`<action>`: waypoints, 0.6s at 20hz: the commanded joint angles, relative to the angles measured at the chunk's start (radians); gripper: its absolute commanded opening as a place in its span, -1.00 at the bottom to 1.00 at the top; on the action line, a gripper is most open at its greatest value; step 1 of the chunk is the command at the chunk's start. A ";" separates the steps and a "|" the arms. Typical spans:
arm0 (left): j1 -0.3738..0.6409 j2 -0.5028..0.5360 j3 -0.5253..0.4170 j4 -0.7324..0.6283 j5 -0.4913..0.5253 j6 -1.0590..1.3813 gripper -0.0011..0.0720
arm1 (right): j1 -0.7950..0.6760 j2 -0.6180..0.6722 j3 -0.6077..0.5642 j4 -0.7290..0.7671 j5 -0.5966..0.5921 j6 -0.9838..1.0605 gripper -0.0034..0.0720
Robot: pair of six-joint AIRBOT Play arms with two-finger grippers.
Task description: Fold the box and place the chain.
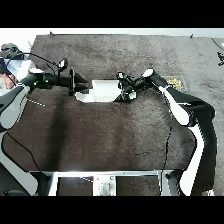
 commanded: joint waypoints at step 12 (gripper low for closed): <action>-0.179 0.047 -0.001 0.161 0.248 -0.364 -0.94 | 0.001 -0.001 0.001 0.000 0.000 0.000 0.52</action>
